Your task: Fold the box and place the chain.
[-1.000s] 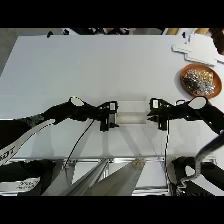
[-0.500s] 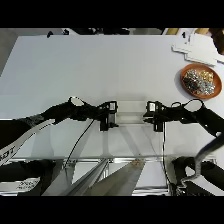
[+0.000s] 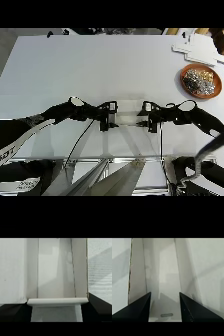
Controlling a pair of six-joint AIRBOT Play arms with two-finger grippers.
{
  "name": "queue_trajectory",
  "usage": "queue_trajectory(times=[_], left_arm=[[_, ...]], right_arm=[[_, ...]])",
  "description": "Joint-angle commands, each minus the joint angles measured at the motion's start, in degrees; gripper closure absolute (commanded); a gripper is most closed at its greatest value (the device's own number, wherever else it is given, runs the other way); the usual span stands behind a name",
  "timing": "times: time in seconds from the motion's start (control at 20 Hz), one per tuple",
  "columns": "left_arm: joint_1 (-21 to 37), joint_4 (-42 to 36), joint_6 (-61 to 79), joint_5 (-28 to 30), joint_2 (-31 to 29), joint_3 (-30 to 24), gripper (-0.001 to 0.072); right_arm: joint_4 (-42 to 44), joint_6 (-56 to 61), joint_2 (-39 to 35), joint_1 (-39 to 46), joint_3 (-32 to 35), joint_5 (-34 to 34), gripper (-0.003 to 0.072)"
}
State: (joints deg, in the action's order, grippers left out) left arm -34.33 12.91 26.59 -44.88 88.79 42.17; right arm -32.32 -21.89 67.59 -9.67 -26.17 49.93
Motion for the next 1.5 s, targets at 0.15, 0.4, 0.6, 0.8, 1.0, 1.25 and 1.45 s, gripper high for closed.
queue_trajectory(times=[0.15,0.4,0.6,0.8,1.0,1.25,1.45], left_arm=[[0.0,-0.07,0.0,0.07,0.0,0.04,0.0626],[0.0,-0.07,0.0,0.07,0.0,0.04,0.0626],[0.0,-0.07,0.0,0.07,0.0,0.04,0.0626],[0.02,-0.07,0.0,0.07,0.0,0.04,0.0626],[0.02,-0.07,0.0,0.07,0.0,0.04,0.0626],[0.0,-0.07,0.0,0.04,0.0,0.04,0.0626],[0.0,-0.07,0.0,0.04,0.0,0.04,0.0626]], right_arm=[[-14.43,14.01,-3.43,-0.55,0.07,0.22,0.0284],[-22.34,31.28,-12.72,-0.55,0.11,0.2,0.0301],[-24.3,44.24,-20.0,3.26,0.11,0.68,0.0625],[-24.48,59.91,-21.2,13.07,0.11,-2.32,0.0668],[-24.52,78.36,-17.7,18.08,0.11,-5.35,0.0668],[-22.45,84.63,-7.82,19.3,0.13,1.97,0.0668],[-20.22,84.61,-2.82,17.09,0.13,3.5,0.0669]])
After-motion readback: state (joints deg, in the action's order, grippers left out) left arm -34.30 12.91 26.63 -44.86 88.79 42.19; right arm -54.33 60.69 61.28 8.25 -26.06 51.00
